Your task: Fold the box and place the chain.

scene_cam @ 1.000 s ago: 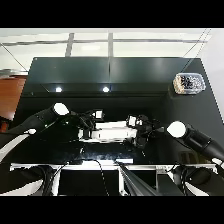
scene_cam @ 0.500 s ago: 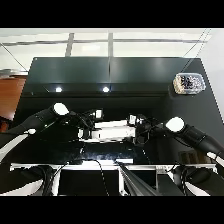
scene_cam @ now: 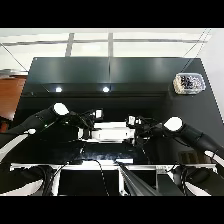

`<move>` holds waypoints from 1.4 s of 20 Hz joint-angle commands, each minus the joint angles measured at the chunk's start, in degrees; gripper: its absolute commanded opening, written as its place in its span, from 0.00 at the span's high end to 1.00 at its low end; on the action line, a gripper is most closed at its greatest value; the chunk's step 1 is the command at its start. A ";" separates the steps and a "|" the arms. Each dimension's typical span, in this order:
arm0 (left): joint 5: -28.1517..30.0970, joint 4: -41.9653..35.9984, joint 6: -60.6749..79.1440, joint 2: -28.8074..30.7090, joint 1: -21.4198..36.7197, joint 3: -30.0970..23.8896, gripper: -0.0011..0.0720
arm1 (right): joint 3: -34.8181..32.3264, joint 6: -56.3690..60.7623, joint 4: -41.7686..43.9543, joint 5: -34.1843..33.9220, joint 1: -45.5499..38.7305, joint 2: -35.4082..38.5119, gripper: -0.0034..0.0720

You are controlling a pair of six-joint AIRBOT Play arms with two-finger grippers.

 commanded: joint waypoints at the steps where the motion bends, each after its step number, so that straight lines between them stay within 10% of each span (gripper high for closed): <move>1: 0.17 -0.04 0.04 -0.02 -0.04 0.04 0.94 | 0.00 -0.76 0.22 0.24 1.14 -1.92 0.03; 25: 0.13 0.15 -0.13 -0.02 -0.04 0.04 0.94 | -0.02 -0.74 -3.87 -5.88 3.39 -6.34 0.03; 28: 0.13 0.15 -0.13 -0.02 -0.04 0.04 0.94 | -0.04 -0.72 -3.87 -5.81 3.39 -6.36 0.20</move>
